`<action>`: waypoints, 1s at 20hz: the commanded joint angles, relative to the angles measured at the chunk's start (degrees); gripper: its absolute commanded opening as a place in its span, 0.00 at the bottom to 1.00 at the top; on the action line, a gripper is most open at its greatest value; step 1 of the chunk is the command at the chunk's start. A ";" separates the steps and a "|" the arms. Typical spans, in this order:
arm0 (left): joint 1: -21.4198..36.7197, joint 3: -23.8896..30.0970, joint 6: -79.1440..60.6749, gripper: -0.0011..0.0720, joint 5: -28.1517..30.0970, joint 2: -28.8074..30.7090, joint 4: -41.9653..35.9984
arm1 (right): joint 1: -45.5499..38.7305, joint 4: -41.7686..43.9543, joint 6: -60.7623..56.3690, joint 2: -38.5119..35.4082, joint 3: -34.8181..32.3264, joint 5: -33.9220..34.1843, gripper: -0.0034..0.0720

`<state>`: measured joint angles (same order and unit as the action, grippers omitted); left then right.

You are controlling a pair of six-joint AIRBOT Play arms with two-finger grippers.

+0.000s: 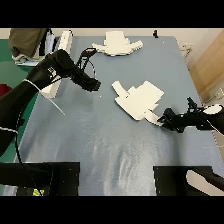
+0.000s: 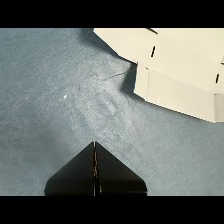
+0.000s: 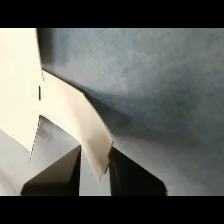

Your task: Fold the box.

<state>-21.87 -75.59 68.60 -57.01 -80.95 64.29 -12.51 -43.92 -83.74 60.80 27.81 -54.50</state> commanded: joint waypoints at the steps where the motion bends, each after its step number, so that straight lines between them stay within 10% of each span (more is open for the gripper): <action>1: 0.04 -0.04 0.00 0.03 0.04 -0.02 -0.02 | 0.04 6.86 6.01 2.45 -0.02 4.07 0.34; 11: 0.04 -0.04 0.00 0.03 0.09 -0.02 -0.02 | 0.09 17.64 12.90 4.24 0.02 2.97 0.33; 13: 0.04 -0.04 0.02 0.03 0.76 -0.04 -0.09 | 0.55 17.79 13.97 5.46 0.02 2.97 0.05; 17: 0.20 -0.07 3.45 0.04 -0.48 -0.02 -0.24 | 5.64 17.07 18.82 5.95 0.76 -0.66 0.04; 19: 0.26 -0.09 3.54 0.84 -3.17 0.00 -0.24 | 7.45 15.10 18.80 5.92 2.25 -6.95 0.04; 20: 0.39 -0.24 4.13 0.89 -5.07 -0.02 -0.22 | 7.58 13.49 18.67 5.92 3.21 -10.69 0.04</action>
<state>-21.67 -75.66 71.35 -58.57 -80.95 64.07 -6.87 -27.64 -66.30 66.54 29.36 -57.10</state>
